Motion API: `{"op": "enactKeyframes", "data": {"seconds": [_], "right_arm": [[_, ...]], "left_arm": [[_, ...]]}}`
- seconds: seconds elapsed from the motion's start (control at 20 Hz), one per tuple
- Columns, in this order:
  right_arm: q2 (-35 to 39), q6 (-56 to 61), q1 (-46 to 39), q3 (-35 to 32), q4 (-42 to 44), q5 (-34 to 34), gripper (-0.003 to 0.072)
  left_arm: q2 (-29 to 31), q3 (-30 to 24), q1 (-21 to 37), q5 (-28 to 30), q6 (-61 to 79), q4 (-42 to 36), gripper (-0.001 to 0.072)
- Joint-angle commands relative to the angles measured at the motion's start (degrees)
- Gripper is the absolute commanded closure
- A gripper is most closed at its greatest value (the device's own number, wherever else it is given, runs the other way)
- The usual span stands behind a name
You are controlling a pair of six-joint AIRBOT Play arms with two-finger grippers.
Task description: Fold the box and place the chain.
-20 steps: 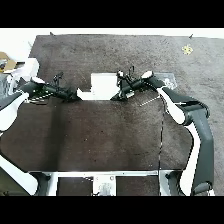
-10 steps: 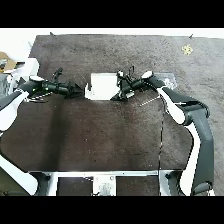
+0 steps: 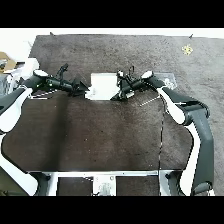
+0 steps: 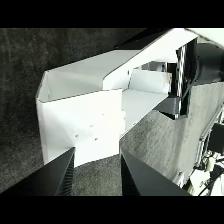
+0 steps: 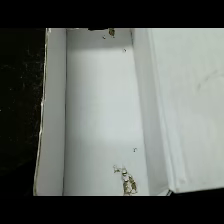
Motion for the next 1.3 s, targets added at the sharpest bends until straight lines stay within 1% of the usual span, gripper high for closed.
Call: {"op": "enactKeyframes", "data": {"seconds": [0.0, 0.05, 0.1, 0.15, 0.3, 0.45, 0.5, 0.55, 0.7, 0.8, 1.0, 1.05, 1.1, 1.15, 1.25], "right_arm": [[0.0, 0.0, 0.0, 0.0, 0.0, 0.0, 0.0248], [0.0, 0.0, 0.0, 0.0, 0.0, 0.0, 0.0248], [0.0, 0.0, 0.0, 0.0, 0.0, 0.0, 0.0248], [0.0, 0.0, 0.0, 0.0, 0.0, 0.0, 0.0248], [0.0, 0.0, 0.0, 0.0, 0.0, 0.0, 0.0248], [0.0, 0.0, 0.0, 0.0, 0.0, 0.0, 0.0248], [0.0, 0.0, 0.0, 0.0, 0.0, 0.0, 0.0247], [0.0, 0.0, 0.0, 0.0, 0.0, 0.0, 0.0248], [0.0, 0.0, 0.0, 0.0, 0.0, 0.0, 0.0248], [0.0, 0.0, 0.0, 0.0, 0.0, 0.0, 0.0248], [0.0, 0.0, 0.0, 0.0, 0.0, 0.0, 0.0248], [0.0, 0.0, 0.0, 0.0, 0.0, 0.0, 0.0248], [0.0, 0.0, 0.0, 0.0, 0.0, 0.0, 0.0248], [0.0, 0.0, 0.0, 0.0, 0.0, 0.0, 0.0248], [0.0, 0.0, 0.0, 0.0, 0.0, 0.0, 0.0248]], "left_arm": [[0.3, 0.6, -0.1, -0.4, -0.6, 1.1, 0.0382], [0.3, 1.1, 0.5, -0.9, -1.5, 2.2, 0.0383], [0.3, 1.8, 1.4, -1.9, -3.2, 4.5, 0.0445], [0.3, 2.3, 2.3, -2.9, -4.5, 7.3, 0.0544], [0.3, 2.6, 5.1, -6.0, -6.0, 12.2, 0.0547], [0.3, 2.6, 6.9, -6.1, -6.2, 14.4, 0.0548], [0.3, 2.3, 7.3, -5.5, -6.7, 14.9, 0.0635], [0.2, 2.0, 7.2, -4.7, -7.4, 15.7, 0.0681], [0.2, -0.8, 5.8, -0.9, -8.1, 14.9, 0.0679], [-0.3, -2.1, 4.3, 1.8, -8.0, 12.7, 0.0679], [-2.9, -2.1, 1.6, 4.0, -5.8, 7.5, 0.0676], [-3.0, -2.1, 1.3, 4.8, -5.1, 6.0, 0.0584], [-3.0, -2.1, 1.3, 5.2, -4.3, 4.4, 0.0513], [-3.0, -2.1, 1.3, 5.1, -2.9, 2.8, 0.0515], [-2.9, -2.1, 1.3, 4.6, -2.5, 2.3, 0.0515]]}}
